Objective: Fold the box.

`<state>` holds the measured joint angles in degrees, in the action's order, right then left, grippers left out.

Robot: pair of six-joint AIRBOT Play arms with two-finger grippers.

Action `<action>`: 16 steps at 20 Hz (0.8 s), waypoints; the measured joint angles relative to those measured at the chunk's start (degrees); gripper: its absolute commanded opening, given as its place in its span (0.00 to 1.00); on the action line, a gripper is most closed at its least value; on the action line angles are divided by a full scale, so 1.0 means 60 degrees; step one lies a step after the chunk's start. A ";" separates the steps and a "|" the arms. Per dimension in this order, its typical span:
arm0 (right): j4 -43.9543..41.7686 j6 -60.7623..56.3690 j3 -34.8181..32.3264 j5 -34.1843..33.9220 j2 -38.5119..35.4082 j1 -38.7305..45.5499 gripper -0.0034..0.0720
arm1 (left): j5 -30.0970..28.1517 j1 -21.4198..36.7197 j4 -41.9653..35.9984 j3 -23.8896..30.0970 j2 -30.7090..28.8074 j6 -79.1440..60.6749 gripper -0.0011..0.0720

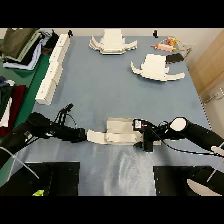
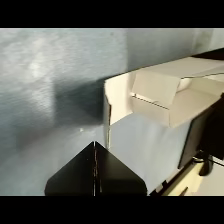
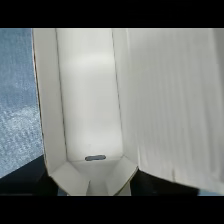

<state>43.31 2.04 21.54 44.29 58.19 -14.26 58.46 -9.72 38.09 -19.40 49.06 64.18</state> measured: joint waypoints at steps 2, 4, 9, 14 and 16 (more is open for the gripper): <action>0.0000 0.0000 0.0000 0.0000 0.0000 0.0000 0.69 | -0.0204 -0.0229 -0.0466 0.0018 0.0441 -0.0506 0.04; 0.0000 0.0000 0.0000 0.0000 0.0000 0.0000 0.69 | -0.0517 -0.0627 -0.0714 0.0022 0.0761 -0.0801 0.04; 0.0000 0.0000 0.0000 0.0000 0.0000 0.0000 0.69 | -0.1198 -0.1574 -0.0987 -0.0080 0.1067 -0.1096 0.04; 0.0000 -0.0004 0.0000 0.0000 0.0000 0.0000 0.69 | -0.1129 -0.1829 -0.1056 -0.0539 0.1086 -0.1089 0.68; -0.0004 0.0000 0.0000 0.0000 0.0000 0.0000 0.69 | -0.1093 -0.1854 -0.1064 -0.0721 0.1086 -0.1020 0.68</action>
<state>43.29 2.04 21.54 44.29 58.19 -14.26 51.90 -20.84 31.70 -23.73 55.57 58.06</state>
